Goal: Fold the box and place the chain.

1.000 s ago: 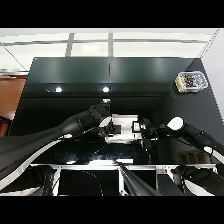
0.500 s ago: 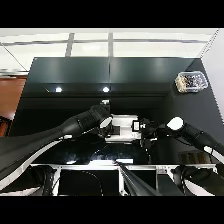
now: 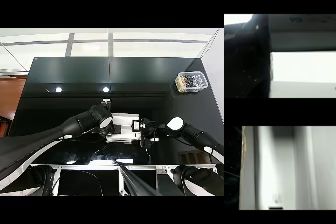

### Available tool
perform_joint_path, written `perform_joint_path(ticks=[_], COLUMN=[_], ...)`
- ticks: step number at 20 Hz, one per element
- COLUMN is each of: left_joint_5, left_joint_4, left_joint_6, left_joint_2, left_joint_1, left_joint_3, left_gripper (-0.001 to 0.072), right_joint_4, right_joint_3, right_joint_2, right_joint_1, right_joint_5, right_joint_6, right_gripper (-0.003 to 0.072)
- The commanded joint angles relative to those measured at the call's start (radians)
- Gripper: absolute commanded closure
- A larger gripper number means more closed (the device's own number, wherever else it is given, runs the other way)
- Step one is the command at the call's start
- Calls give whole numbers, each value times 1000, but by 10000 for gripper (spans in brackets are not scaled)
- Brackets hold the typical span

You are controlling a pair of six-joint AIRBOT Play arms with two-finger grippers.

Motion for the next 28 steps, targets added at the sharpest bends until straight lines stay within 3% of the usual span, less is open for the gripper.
perform_joint_path(ticks=[1, 4, 8, 12, 13, 14, 16, 17, 18, 23, 28], left_joint_5=[-3, -6, -8, -2, -6, -6, -5, -5, -4, -1, -2], left_joint_4=[15, 20, 27, 29, 29, 29, 29, 29, 27, 24, 21], left_joint_6=[4, 14, 35, 34, 34, 34, 34, 34, 34, 34, 34], left_joint_2=[0, 0, 0, -1, -1, -1, -1, -1, -1, -1, -1], left_joint_1=[1, 2, 2, 2, 1, 0, 1, 1, 1, 1, 1], left_joint_3=[0, 0, 1, 1, 1, 1, 1, 1, 1, 1, 1], left_gripper=[685, 685, 685, 685, 685, 685, 684, 684, 684, 684, 684], right_joint_4=[-3, -48, -247, -212, -198, -181, -137, -107, -80, 111, 137], right_joint_3=[0, 0, 0, 0, 0, 0, -2, -3, -3, -35, -76], right_joint_2=[18, 79, 153, 153, 153, 153, 153, 153, 153, 152, 151], right_joint_1=[0, 0, -4, -10, -10, -10, -10, -10, -10, -2, 3], right_joint_5=[-24, 8, 48, 47, 47, 49, 55, 55, 55, 23, -1], right_joint_6=[72, 71, 127, 127, 123, 124, 124, 126, 134, 180, 201], right_gripper=[11, 11, 12, 14, 51, 160, 205, 300, 458, 456, 455])
